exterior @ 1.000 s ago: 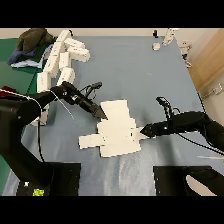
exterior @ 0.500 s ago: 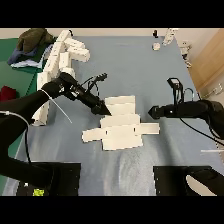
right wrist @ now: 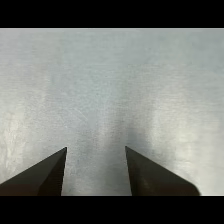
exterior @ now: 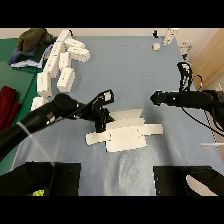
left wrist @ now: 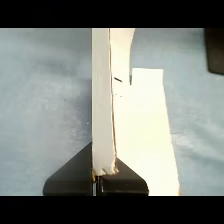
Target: Fold the box.
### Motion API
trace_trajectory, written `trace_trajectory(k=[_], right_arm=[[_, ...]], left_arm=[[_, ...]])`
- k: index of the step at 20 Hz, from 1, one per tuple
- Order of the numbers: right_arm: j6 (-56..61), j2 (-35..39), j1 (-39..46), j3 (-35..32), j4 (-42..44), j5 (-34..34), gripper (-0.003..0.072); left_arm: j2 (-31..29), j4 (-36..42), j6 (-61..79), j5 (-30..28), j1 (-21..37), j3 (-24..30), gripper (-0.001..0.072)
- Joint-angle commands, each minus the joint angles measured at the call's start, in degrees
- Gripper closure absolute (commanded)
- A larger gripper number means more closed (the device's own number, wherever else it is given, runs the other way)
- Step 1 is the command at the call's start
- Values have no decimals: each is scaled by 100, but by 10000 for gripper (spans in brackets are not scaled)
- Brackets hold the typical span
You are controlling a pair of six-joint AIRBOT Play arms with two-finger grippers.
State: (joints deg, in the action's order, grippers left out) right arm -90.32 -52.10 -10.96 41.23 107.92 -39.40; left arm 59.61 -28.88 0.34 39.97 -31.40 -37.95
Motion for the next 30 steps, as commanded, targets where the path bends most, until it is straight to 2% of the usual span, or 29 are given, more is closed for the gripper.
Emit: trace_trajectory(k=[1,2,4,9,14,17,20,22,27,30], right_arm=[[201,-190,2,26,-11,55,114],[203,-247,2,22,26,59,114],[205,-350,2,22,125,57,116],[205,-428,2,22,208,57,116],[203,-428,2,22,295,50,116],[203,-428,2,22,308,31,116],[203,-428,2,22,365,33,116],[205,-428,2,22,407,33,116],[205,-428,2,22,503,46,118],[205,-428,2,22,511,87,117]], left_arm=[[-1080,-26,601,-1910,-780,968,700],[-1244,-28,688,-2118,-988,1143,699],[-1309,-26,675,-2153,-1246,1349,698],[-925,-24,675,-2367,-1613,1563,698],[-520,-24,671,-2459,-1644,1561,696],[-623,-28,645,-2461,-1628,1491,697],[-763,-28,557,-2409,-1388,1161,697],[-730,-35,564,-2006,-1027,837,697],[-232,-138,557,-164,87,125,695],[-173,-111,599,190,170,83,695]])
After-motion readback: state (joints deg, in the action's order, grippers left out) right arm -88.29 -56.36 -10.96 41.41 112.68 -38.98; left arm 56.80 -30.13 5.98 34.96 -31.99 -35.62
